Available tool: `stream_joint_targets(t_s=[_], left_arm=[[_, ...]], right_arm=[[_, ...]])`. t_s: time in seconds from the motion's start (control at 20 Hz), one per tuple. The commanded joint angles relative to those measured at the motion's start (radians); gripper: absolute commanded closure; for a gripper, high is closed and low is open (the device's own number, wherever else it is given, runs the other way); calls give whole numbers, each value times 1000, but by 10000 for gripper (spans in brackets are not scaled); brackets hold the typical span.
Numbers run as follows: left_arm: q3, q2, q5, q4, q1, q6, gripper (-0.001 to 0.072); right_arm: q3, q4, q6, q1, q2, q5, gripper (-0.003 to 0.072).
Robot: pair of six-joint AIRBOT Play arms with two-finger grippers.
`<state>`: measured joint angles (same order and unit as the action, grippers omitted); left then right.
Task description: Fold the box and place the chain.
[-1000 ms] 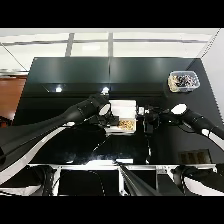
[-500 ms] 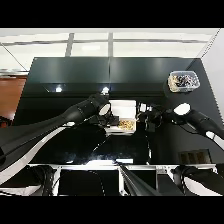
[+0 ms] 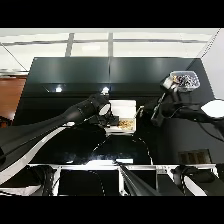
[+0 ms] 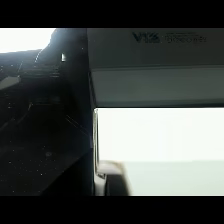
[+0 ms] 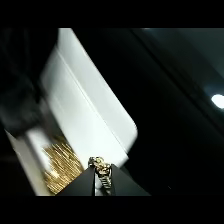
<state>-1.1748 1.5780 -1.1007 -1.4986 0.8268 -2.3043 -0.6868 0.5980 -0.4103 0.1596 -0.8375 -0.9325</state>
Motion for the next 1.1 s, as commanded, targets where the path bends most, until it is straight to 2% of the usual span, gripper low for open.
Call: stream_joint_targets(t_s=[0.0, 0.1, 0.15, 0.35, 0.55, 0.6, 0.65, 0.7, 1.05], left_arm=[[0, 0, 0, 0, 0, 0, 678], [0, 0, 0, 0, 0, 0, 678], [0, 0, 1, 0, 0, 0, 678], [0, 0, 0, 0, 0, 0, 678], [0, 0, 1, 0, 0, 0, 678], [0, 0, 1, 0, 0, 0, 678], [0, 0, 1, 0, 0, 0, 678], [0, 0, 0, 0, 0, 0, 678], [0, 1, 13, -1, 0, 0, 678]], right_arm=[[-86, -160, -292, -2, 74, -154, 664], [-89, -298, -292, 11, 74, -174, 664], [-89, -300, -292, 26, 74, -165, 664], [-89, -262, -353, 91, 59, -151, 664], [-76, -91, -536, 97, 26, -108, 661], [-66, -79, -574, 97, 16, -111, 569], [-58, -61, -593, 97, 8, -118, 356], [-57, -33, -599, 97, 5, -117, 299], [-99, 5, -602, -52, 7, -179, 306]])
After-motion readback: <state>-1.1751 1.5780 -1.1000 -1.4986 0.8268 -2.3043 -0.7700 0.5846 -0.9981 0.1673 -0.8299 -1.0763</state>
